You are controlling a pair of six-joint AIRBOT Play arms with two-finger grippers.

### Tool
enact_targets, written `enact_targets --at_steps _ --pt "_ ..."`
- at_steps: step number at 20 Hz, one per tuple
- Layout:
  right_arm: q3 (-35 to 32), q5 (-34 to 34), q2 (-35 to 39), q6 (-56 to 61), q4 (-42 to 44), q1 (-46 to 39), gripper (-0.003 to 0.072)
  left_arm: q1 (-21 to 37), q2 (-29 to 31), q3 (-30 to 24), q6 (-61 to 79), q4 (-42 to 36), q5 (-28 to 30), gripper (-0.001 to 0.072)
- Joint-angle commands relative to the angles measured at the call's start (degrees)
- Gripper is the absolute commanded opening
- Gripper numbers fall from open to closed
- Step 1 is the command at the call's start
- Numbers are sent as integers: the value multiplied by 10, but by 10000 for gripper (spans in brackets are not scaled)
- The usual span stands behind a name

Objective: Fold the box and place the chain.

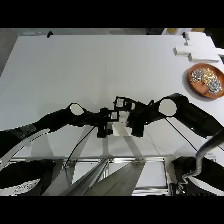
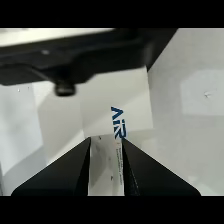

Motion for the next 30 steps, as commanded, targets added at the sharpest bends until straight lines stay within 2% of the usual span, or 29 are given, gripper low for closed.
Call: enact_targets --at_steps 1,6,9,17,22,24,27,30 --pt "-2 -4 2 -10 -12 21 228 0 0 0 0 0 0 275" --pt "-2 -1 24 -9 -34 41 229 0 0 0 0 0 0 275" --pt "-2 -5 36 -7 -64 45 276 0 0 0 0 0 0 275" --pt "-28 -50 36 4 -69 45 275 0 0 0 0 0 0 275" --pt "-28 -64 36 27 -85 45 170 0 0 0 0 0 0 275" --pt "-28 -64 36 27 -85 45 100 0 0 0 0 0 0 275" --pt "-28 -64 36 27 -85 45 100 0 0 0 0 0 0 275" --pt "-29 -65 36 27 -85 45 56 0 0 0 0 0 0 275"
